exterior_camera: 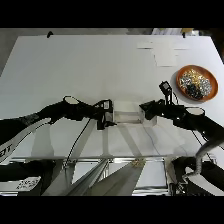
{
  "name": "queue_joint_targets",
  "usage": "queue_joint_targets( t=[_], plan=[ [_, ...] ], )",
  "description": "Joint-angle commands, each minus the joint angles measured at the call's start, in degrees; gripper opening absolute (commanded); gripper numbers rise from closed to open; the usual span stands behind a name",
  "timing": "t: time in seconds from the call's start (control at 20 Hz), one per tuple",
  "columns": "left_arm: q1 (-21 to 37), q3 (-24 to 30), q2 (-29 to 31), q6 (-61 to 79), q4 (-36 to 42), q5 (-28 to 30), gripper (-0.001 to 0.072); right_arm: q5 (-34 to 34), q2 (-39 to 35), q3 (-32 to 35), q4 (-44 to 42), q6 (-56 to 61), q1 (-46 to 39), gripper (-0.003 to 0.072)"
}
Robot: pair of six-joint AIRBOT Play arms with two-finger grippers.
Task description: Fold the box and place the chain.
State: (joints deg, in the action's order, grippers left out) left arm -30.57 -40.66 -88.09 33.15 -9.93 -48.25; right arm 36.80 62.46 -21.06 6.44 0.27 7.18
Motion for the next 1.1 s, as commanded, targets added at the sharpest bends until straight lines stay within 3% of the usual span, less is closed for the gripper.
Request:
queue_joint_targets(
  t=[0.0,0.2,0.55,0.75,0.9,1.05],
  plan=[
    [0.0,-0.04,-0.02,0.0,-0.02,0.02,0.0209,4.85,-1.4,-4.09,3.19,5.11,0.02,0.0009],
    [0.0,-0.04,-0.02,0.0,0.0,0.02,0.0209,10.91,-7.87,-9.31,21.75,13.4,0.02,0.0009],
    [0.0,-0.04,-0.02,-0.02,0.0,0.02,0.0209,19.91,-13.64,-9.29,50.29,10.16,0.02,0.0009],
    [0.0,-0.04,-0.02,0.0,0.0,0.02,0.0209,20.02,-13.62,-9.27,54.93,4.55,2.38,0.001],
    [0.0,-0.04,-0.02,0.0,0.0,0.04,0.0209,18.1,-13.16,-9.14,57.22,0.68,7.23,0.0161],
    [0.0,-0.04,-0.02,0.0,0.0,0.02,0.0209,13.73,-11.13,-8.33,56.48,0.7,7.8,0.0173]
  ],
)
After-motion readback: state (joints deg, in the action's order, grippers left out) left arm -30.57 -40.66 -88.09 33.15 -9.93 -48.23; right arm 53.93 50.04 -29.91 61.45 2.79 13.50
